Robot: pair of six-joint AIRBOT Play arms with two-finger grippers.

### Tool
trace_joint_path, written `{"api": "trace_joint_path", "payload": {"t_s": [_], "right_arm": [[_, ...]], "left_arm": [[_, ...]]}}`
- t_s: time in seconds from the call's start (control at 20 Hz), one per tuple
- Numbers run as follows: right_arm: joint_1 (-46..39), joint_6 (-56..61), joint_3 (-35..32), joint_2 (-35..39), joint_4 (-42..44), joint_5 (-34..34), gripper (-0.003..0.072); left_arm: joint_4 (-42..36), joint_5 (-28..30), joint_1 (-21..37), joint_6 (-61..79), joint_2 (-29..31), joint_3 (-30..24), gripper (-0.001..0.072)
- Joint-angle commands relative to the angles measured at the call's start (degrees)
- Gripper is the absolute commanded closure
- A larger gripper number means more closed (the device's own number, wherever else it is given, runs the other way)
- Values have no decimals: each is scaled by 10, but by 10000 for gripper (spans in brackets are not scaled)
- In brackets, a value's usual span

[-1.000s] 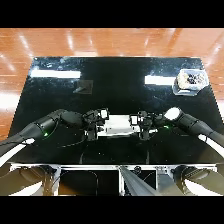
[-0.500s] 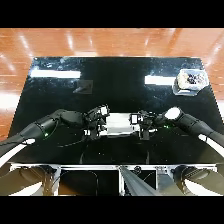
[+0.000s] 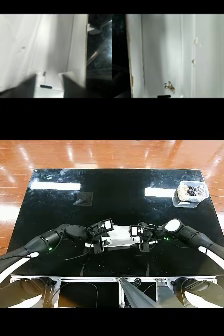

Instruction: Fold the box and place the chain.

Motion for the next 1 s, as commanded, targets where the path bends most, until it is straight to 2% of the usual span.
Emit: {"api": "trace_joint_path", "payload": {"t_s": [0.0, 0.15, 0.2, 0.25, 0.3, 0.35, 0.4, 0.45, 0.5, 0.55, 0.7, 0.95], "right_arm": [[1, 0, 0, 0, 0, 2, 136], [1, 0, 0, 0, 0, 2, 136], [1, 0, 0, 0, 0, 2, 136], [1, 0, 0, 0, 0, 2, 136], [1, 0, 0, 0, 0, 2, 136], [1, 0, 0, 0, 0, 2, 136], [1, 0, 0, 0, 0, 2, 136], [1, 0, 0, 0, 0, 2, 136], [1, 0, 0, 0, 0, 2, 136], [1, 0, 0, 0, 0, 2, 136], [1, 0, 0, 0, 0, 2, 136], [1, 0, 0, 0, -1, 2, 137]], "left_arm": [[-1, -10, -3, 0, -1, 1, 183], [-1, -10, -3, 0, -1, 1, 197], [-1, -10, -3, -1, -1, 1, 323], [-2, -10, -3, -7, -1, 1, 336], [-3, -10, -3, -21, -1, 1, 227], [-3, -10, -3, -21, -1, 1, 166], [-3, -10, -3, -21, -1, 1, 206], [-1, -7, -2, -25, -1, 1, 364], [0, -4, -1, -30, 0, 1, 552], [1, 1, 2, -30, 3, 1, 684], [7, 10, 25, -66, 26, 1, 686], [68, 58, 92, -151, 94, 0, 687]]}}
